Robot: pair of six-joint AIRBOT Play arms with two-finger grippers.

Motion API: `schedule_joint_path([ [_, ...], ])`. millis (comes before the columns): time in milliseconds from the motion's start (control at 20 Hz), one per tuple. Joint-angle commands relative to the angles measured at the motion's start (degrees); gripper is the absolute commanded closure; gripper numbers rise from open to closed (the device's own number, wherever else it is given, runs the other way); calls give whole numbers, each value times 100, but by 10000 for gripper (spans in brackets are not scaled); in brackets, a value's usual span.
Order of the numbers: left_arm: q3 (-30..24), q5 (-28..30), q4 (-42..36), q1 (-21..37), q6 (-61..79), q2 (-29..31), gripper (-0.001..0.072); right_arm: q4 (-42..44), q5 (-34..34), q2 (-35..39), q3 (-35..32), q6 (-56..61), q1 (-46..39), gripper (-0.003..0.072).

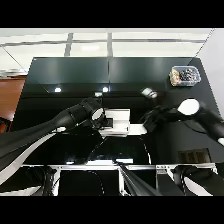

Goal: Fold the box and place the chain.

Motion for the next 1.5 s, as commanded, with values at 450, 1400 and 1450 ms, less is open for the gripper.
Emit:
schedule_joint_path([
  [450, -2, -4, 4, 0, 4, 0, 680, 1475, 138, -975, -1161, 2026, -1045, 674],
  [1400, -2, 105, -13, 2, 4, 0, 680, 2426, 682, -1141, -264, 1152, 26, 212],
  [1450, -2, 149, -15, 0, 2, 0, 680, 2291, 474, -1141, -238, 1381, 142, 211],
])
